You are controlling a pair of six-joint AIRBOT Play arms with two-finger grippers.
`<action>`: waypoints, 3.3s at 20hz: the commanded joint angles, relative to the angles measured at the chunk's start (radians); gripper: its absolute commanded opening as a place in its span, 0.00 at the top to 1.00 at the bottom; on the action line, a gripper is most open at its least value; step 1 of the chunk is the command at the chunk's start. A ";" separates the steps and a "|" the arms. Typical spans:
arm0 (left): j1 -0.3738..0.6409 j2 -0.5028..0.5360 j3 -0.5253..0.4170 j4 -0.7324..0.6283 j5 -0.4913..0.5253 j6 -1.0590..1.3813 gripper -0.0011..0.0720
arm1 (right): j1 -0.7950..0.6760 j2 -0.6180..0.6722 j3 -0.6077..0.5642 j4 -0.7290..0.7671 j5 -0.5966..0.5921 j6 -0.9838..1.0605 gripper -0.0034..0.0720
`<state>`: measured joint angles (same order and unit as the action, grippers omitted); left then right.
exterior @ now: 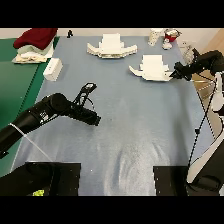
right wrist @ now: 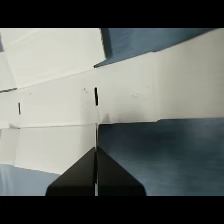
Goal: Fold the box.
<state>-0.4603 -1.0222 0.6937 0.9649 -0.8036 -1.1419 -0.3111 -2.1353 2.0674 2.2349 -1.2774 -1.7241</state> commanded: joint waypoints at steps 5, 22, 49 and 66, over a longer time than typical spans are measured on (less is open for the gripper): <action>0.000 -0.001 0.000 0.000 0.000 0.000 0.97 | 0.106 0.190 -0.253 0.040 -0.100 -0.051 0.96; 0.000 -0.001 0.000 0.000 0.000 0.000 0.97 | 0.411 1.129 -1.472 -0.016 0.289 0.132 0.56; 0.000 -0.001 0.000 -0.055 0.001 0.000 0.97 | 0.090 0.707 -1.273 0.216 0.123 -0.410 0.70; 0.266 -0.017 0.116 -0.180 -0.241 0.010 0.43 | 0.468 1.066 -1.561 0.268 0.324 -0.475 0.95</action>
<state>-0.2901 -1.0283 0.7918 0.7944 -0.9760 -1.1442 0.0830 -1.1820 0.6132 2.4866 -1.0611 -2.1921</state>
